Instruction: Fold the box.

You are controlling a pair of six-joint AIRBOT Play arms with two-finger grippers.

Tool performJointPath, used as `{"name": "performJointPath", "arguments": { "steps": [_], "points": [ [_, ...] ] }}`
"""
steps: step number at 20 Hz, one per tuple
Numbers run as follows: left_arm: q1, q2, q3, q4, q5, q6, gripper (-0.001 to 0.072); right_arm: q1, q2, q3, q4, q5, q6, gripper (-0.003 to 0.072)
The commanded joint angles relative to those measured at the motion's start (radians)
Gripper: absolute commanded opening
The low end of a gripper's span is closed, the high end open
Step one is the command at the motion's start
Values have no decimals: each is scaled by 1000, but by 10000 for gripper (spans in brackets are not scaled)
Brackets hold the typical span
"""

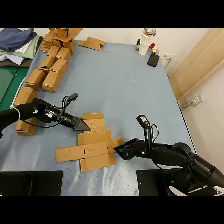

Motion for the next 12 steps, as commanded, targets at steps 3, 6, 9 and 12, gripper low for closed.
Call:
{"name": "performJointPath", "arguments": {
  "steps": [3,6,9,12],
  "points": [
    [-33,35,53,-17,8,114,10,-135,2,74,-456,-44,294,511],
    [-126,144,54,-16,170,186,10,-234,2,209,-540,-123,321,497],
    [-256,260,19,-18,426,344,10,-256,2,328,-511,-137,321,40],
    [-348,328,-3,-42,502,471,10,-255,0,362,-366,-153,296,7]
  ]
}}
